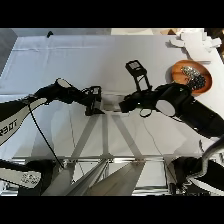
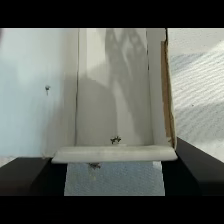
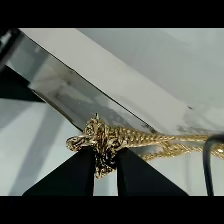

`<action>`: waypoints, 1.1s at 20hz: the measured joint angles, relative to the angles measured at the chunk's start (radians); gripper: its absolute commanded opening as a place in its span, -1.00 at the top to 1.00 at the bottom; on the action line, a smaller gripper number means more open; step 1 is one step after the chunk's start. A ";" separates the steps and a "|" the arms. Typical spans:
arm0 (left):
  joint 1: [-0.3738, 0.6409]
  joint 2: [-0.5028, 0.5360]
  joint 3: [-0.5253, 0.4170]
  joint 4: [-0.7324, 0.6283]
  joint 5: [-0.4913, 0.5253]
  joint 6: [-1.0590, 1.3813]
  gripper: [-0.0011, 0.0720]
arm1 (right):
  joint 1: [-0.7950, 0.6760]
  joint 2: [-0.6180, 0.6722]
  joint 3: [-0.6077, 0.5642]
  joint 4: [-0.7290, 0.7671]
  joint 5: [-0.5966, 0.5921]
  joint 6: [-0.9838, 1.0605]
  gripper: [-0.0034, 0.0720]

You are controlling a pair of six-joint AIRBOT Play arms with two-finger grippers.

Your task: Fold the box and place the chain.

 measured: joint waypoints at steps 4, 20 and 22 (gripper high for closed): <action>0.000 0.000 0.000 0.000 0.000 0.000 0.09 | 0.040 -0.068 0.000 0.084 -0.117 -0.008 0.88; 0.000 0.000 0.000 0.000 0.000 0.000 0.09 | 0.078 -0.223 0.015 0.005 -0.205 0.003 0.19; 0.000 0.000 0.000 0.000 0.000 0.000 0.09 | 0.077 -0.222 0.015 -0.002 -0.201 0.005 0.19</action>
